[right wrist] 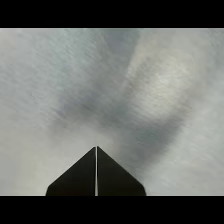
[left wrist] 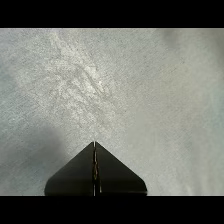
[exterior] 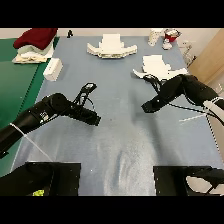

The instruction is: Fold the box.

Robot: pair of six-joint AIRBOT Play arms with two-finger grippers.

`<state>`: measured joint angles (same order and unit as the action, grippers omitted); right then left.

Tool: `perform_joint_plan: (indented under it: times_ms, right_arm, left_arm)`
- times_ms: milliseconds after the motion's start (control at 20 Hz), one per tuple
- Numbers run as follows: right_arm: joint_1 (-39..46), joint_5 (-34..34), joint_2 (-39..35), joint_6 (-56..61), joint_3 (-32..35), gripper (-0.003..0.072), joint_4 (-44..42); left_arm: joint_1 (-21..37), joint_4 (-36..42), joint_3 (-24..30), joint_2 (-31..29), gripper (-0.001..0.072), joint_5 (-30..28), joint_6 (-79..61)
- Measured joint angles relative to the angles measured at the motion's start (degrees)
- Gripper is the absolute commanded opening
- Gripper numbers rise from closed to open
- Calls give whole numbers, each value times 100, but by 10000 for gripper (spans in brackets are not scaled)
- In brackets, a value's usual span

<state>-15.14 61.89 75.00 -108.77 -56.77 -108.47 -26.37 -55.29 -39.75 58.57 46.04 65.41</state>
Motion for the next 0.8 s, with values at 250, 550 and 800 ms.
perform_joint_plan:
  times_ms: [250,550,800]
  right_arm:
    - [-11,-247,22,584,-72,192,-953]
    - [1355,-601,957,1906,-2090,331,205]
    - [2802,-164,2651,2151,-4402,331,39]
  left_arm:
    - [0,0,0,0,12,0,0]
    - [0,-2,0,0,12,2,0]
    - [0,-2,0,0,13,2,0]
